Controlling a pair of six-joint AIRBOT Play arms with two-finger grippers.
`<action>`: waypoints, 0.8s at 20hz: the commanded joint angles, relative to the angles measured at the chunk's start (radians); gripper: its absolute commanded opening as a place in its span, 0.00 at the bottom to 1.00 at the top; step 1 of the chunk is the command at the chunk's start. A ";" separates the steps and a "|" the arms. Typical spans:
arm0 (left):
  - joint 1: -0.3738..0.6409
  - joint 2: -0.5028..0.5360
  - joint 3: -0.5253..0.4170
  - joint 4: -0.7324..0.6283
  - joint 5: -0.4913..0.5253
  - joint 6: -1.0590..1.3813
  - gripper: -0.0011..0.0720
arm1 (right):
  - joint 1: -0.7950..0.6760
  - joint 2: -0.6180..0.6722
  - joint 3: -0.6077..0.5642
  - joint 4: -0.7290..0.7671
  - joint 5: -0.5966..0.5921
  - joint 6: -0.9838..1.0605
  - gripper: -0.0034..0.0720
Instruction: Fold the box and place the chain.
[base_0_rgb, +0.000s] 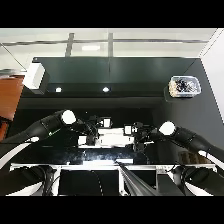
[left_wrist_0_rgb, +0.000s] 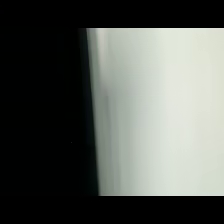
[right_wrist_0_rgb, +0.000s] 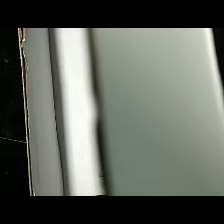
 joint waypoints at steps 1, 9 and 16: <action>0.001 0.001 0.001 -0.003 0.000 0.000 0.06 | 0.001 -0.001 0.000 -0.002 0.000 0.000 0.82; 0.000 0.003 0.001 -0.003 -0.006 -0.003 0.07 | 0.001 0.000 0.000 -0.001 -0.011 0.003 0.59; 0.001 0.049 0.050 0.062 -0.011 -0.166 0.89 | 0.001 0.000 0.000 0.003 -0.034 0.052 0.59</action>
